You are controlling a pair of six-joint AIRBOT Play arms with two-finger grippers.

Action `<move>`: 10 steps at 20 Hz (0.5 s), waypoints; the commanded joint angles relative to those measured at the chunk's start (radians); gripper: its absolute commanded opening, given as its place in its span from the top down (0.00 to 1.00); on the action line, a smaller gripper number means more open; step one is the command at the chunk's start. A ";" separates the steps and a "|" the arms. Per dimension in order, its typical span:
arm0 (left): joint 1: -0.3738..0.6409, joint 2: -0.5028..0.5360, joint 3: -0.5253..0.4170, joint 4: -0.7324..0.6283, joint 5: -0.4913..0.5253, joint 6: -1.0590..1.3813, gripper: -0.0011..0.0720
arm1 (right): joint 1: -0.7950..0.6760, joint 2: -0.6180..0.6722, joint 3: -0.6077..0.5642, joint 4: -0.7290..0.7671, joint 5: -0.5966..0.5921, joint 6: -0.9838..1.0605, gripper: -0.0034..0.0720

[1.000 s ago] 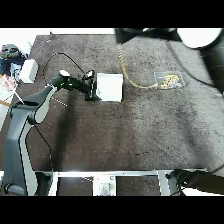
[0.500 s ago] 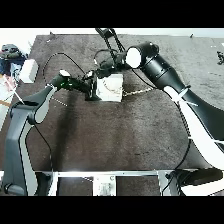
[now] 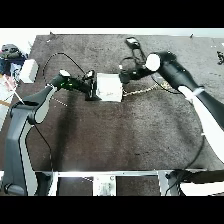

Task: Fold the box and place the chain.

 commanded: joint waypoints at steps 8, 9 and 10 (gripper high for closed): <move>0.001 -0.001 0.000 0.000 0.001 0.001 0.27 | -0.367 0.078 -0.441 0.020 -0.392 0.271 0.48; 0.001 -0.001 0.000 0.000 0.000 0.001 0.27 | -0.383 0.060 -0.441 0.029 -0.414 0.288 0.58; 0.001 0.000 0.000 0.000 0.001 0.001 0.27 | -0.395 0.040 -0.440 0.057 -0.436 0.297 0.58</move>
